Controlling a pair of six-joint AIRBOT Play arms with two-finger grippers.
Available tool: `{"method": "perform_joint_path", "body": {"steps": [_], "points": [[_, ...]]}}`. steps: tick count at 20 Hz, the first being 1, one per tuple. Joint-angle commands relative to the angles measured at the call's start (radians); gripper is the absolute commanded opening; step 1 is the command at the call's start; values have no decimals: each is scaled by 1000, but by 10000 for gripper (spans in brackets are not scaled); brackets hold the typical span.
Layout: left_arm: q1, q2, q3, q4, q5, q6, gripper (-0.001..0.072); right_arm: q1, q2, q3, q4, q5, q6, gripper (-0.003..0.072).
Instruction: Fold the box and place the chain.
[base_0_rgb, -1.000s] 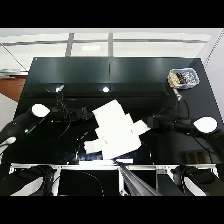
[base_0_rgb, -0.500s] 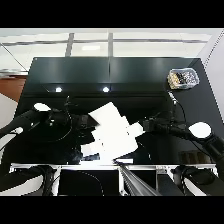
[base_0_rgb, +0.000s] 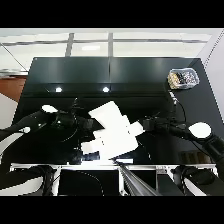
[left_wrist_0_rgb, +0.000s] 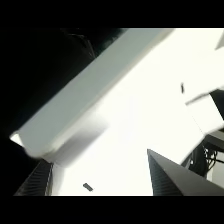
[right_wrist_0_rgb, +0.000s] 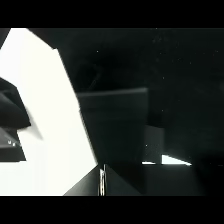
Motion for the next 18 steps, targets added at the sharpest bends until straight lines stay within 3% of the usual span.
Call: {"method": "perform_joint_path", "body": {"steps": [1,3,5,6,7,12,14,16,18], "points": [[-6,-61,0,-95,-153,216,700,0,0,0,3,0,0,33],[-6,-92,0,-122,-246,343,684,0,0,0,3,0,0,33],[-6,-100,0,-102,-228,354,655,0,0,0,3,0,0,33],[-5,-100,1,-90,-210,353,589,0,0,0,3,0,0,33],[-5,-100,1,-82,-201,353,569,0,0,0,3,0,0,33],[-18,-100,1,-71,-200,354,566,0,0,0,3,1,0,33],[-22,-100,2,-17,-204,356,504,0,0,0,3,1,0,33],[-21,-100,3,53,-202,356,372,0,0,0,2,3,-1,33],[-18,-100,7,66,-206,355,298,0,0,0,-2,7,-1,33]]}}
